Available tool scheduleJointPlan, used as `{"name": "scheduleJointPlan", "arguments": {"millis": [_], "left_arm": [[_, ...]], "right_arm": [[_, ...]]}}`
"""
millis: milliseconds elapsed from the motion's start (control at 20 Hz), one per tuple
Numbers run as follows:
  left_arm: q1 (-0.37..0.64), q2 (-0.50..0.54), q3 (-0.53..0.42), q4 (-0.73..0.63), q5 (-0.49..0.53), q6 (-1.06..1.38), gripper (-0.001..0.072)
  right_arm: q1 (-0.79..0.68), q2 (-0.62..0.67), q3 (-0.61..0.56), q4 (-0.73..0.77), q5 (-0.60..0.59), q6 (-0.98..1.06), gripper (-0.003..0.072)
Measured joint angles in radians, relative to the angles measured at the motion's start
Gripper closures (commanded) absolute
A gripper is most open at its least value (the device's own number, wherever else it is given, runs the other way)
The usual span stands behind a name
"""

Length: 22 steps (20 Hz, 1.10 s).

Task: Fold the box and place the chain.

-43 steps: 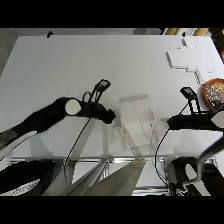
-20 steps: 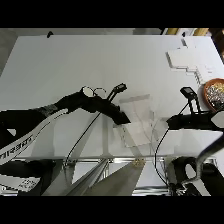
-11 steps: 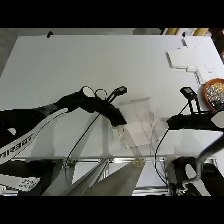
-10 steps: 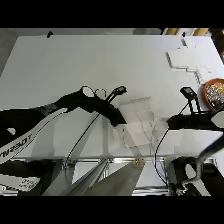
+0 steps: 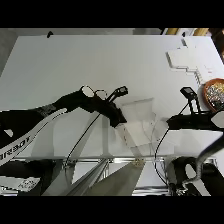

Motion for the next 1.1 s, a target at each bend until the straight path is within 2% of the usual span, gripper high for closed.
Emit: {"name": "scheduleJointPlan", "arguments": {"millis": [150, 200, 550, 850, 1100], "left_arm": [[-0.005, 0.009, 0.0, 0.012, 0.011, 0.109, 0.0708], [-0.008, 0.016, 0.0, 0.019, 0.014, 0.154, 0.0708], [-0.026, 0.082, 0.0, 0.072, 0.1, 0.308, 0.0708], [-0.063, 0.074, 0.0, 0.218, 0.173, 0.232, 0.0708], [-0.081, 0.052, 0.0, 0.262, 0.217, 0.163, 0.0708]], "right_arm": [[0.0, 0.001, 0.003, 0.008, 0.003, 0.0, 0.0358], [0.0, 0.002, 0.011, 0.013, 0.006, 0.0, 0.0343], [0.0, 0.003, 0.145, 0.012, 0.074, -0.06, 0.0344], [0.0, 0.003, 0.189, 0.013, 0.086, -0.11, 0.0344], [0.0, 0.003, 0.194, 0.014, 0.052, -0.149, 0.0345]]}}
